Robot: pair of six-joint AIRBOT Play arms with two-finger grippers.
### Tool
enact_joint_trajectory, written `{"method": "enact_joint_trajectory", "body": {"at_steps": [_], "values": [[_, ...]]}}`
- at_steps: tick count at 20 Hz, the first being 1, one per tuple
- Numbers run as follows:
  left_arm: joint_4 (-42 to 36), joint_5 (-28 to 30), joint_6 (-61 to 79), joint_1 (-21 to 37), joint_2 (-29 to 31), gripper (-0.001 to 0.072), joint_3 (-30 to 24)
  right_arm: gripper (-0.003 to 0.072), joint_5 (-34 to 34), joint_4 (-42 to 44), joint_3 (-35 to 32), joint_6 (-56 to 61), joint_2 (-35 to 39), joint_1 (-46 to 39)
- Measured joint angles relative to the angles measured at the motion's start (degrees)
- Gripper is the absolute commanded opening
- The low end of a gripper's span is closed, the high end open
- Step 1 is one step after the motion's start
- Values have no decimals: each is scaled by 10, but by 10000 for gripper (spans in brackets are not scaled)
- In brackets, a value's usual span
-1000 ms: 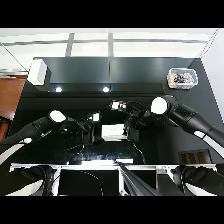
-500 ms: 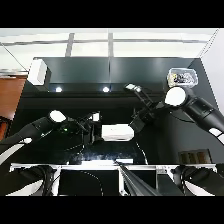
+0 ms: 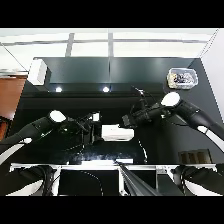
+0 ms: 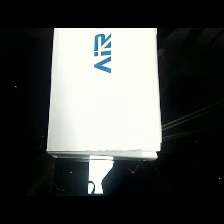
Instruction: Fold the box and place the chain.
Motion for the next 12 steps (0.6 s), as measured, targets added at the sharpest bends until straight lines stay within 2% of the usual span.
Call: {"method": "enact_joint_trajectory", "body": {"at_steps": [5,12], "values": [[0,0,0,0,0,351,0,7,-16,10,-3,2,-41,21],[0,0,0,0,0,351,0,7,-31,-11,-4,3,-52,29]]}}
